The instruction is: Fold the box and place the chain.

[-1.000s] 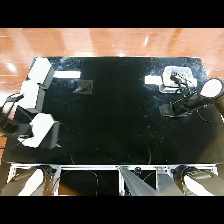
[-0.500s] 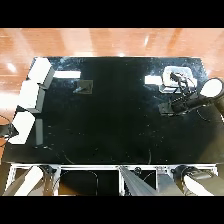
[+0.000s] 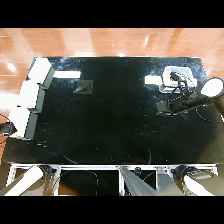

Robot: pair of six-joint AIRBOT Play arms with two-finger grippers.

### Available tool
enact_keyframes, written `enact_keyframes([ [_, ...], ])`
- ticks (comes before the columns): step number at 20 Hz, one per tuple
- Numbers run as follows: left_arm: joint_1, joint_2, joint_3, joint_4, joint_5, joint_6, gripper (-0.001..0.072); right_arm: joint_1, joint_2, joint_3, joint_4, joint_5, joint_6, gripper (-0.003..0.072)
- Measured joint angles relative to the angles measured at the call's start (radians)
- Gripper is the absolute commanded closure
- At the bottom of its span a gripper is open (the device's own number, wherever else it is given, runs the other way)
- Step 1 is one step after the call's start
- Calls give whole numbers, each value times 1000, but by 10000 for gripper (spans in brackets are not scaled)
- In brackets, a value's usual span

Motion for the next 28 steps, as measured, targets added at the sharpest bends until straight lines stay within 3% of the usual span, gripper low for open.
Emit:
enact_keyframes([
  [2, -1, -3, 0, -4, -16, 1, 82, 0, 0, 0, 3, 0, 5, 655],
  [7, -1, -5, 18, -29, -43, -59, 81, 0, 0, 0, 9, 6, 8, 655],
  [13, -6, 12, 123, -109, -17, -112, 83, 0, 0, 0, 9, 2, 11, 655],
  [15, -23, 22, 155, -169, 5, -119, 138, 0, 0, 0, 10, -16, 11, 655],
  [16, -39, 29, 167, -216, 11, -124, 332, 0, 0, 4, 9, -31, 12, 655],
  [17, -59, 34, 174, -261, 21, -129, 680, 0, -3, 13, 10, -49, 14, 655],
  [21, -260, 62, 187, -381, 42, -177, 686, 19, -45, 130, -11, -79, 15, 655],
  [25, -643, 85, 188, -394, -16, -322, 685, 69, -135, 270, -78, -89, 37, 655],
  [28, -945, 81, 163, -336, -164, -501, 683, 84, -186, 286, -100, -138, 81, 655],
])
